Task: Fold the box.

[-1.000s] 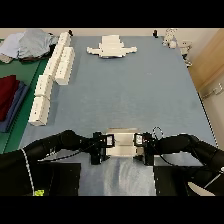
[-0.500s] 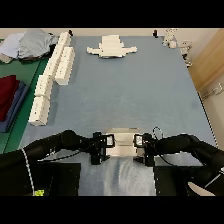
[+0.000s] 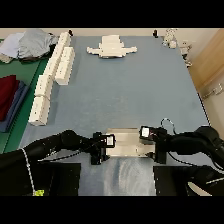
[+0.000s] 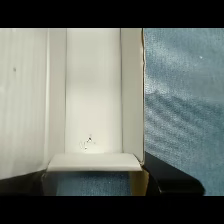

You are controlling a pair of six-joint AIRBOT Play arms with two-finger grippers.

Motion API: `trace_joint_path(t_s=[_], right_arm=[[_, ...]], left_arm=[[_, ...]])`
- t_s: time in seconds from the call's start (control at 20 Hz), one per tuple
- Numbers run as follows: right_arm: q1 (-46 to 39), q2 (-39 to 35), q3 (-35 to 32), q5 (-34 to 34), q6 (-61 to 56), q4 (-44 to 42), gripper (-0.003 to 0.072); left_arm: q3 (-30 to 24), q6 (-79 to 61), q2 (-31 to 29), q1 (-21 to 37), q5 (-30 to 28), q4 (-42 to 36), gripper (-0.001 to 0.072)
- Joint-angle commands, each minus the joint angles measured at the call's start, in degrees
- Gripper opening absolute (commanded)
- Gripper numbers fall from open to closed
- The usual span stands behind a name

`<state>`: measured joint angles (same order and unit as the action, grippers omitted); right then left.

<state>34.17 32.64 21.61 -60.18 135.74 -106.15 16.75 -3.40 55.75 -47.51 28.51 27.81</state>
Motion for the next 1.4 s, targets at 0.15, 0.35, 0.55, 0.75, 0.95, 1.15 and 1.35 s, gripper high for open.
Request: trace_joint_path(t_s=[0.15,0.35,0.55,0.75,0.95,1.15,1.35], right_arm=[[0.07,-6.45,5.22,-14.86,-43.87,-9.53,0.0351],[0.46,-0.76,3.74,3.85,-47.98,-25.92,0.0025],[0.44,6.51,6.14,20.85,-49.83,-27.19,0.0001],[-0.61,14.99,7.61,22.47,-49.75,-23.65,0.0001],[-0.07,23.78,7.58,22.23,-46.84,-23.45,0.0001],[0.68,28.52,7.58,22.05,-44.85,-23.78,0.0001],[2.01,29.2,7.58,22.23,-44.02,-23.71,0.0001]], left_arm=[[0.02,0.0,0.02,0.0,0.02,0.04,0.0375],[0.02,-0.02,0.02,0.0,0.0,0.04,0.0375],[0.02,-0.02,0.02,-0.02,0.0,0.04,0.0375],[0.02,0.0,0.02,0.0,0.0,0.04,0.0375],[0.02,0.0,0.02,0.0,0.02,0.04,0.0375],[0.02,0.0,0.02,0.0,0.02,0.04,0.0375],[0.02,0.0,0.02,-0.02,0.0,0.04,0.0375]])
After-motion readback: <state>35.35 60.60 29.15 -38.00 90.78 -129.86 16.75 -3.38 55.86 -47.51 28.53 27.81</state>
